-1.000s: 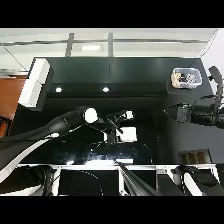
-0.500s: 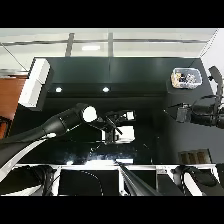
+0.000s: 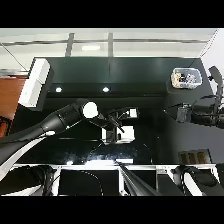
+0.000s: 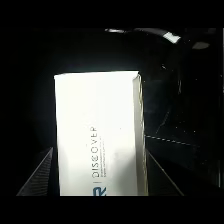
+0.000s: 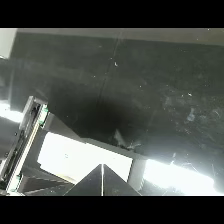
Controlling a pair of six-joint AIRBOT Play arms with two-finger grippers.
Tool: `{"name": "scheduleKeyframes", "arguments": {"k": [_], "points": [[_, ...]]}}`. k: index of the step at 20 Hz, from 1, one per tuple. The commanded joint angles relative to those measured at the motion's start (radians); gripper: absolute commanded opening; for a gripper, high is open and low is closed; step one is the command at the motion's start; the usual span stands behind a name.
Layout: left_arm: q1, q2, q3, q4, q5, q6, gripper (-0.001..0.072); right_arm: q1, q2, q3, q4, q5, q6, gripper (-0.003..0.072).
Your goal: Fold the box and place the chain.
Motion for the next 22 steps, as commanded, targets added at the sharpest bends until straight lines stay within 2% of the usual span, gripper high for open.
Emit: {"name": "scheduleKeyframes", "arguments": {"k": [1, 9, 12, 22], "points": [[-0.001, 0.0, 0.005, -0.006, -0.005, -0.036, 0.0705, -0.001, 0.0, 0.0, 0.0, 0.0, -0.001, 0.0015], [-0.079, -0.027, 0.005, -0.016, 0.081, -0.035, 0.071, -0.001, 0.0, 0.0, -0.001, -0.001, -0.005, 0.0016], [-0.11, -0.04, 0.005, 0.032, 0.101, -0.035, 0.071, -0.001, 0.0, 0.0, -0.005, -0.001, -0.006, 0.0016], [-0.115, -0.042, 0.005, 0.08, 0.13, -0.036, 0.071, -0.001, 0.0, 0.0, -0.023, -0.001, -0.008, 0.0016]]}}
